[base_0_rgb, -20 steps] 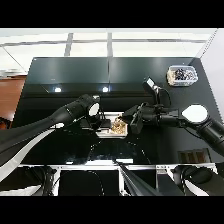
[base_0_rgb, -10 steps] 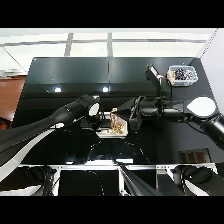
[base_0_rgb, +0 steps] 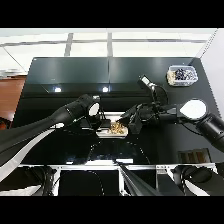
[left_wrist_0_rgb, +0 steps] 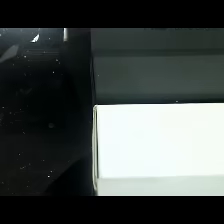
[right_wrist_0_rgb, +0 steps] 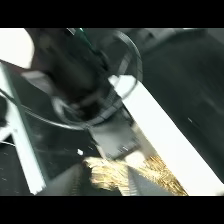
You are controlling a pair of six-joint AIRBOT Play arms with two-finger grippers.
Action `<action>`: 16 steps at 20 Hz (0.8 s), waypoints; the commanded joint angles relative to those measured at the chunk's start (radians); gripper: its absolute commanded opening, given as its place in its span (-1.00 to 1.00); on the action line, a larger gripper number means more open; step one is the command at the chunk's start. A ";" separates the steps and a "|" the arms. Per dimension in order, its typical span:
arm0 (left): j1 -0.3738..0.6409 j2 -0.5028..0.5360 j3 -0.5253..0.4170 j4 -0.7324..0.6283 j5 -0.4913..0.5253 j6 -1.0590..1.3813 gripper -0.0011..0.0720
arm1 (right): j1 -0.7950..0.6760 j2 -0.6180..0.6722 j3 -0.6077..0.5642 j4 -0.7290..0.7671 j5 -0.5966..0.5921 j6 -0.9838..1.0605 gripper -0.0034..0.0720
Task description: Fold the box and place the chain.
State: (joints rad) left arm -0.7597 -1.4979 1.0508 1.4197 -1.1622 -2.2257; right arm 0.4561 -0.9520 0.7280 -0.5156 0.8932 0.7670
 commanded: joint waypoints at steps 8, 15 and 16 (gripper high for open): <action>0.005 0.000 0.000 -0.018 0.003 0.000 -0.89 | -0.171 -0.005 -0.017 -0.133 -0.006 0.052 0.08; 0.001 0.096 0.043 0.068 -0.084 0.000 0.66 | -0.171 -0.005 -0.018 -0.134 0.022 0.051 0.08; -0.005 0.140 0.043 0.112 -0.102 0.000 0.66 | -0.171 -0.005 -0.018 -0.134 0.022 0.051 0.08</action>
State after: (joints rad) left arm -0.7586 -1.4277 1.0813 1.4487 -1.2156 -2.2276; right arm 0.2890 -0.9569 0.7101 -0.6464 0.9096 0.8177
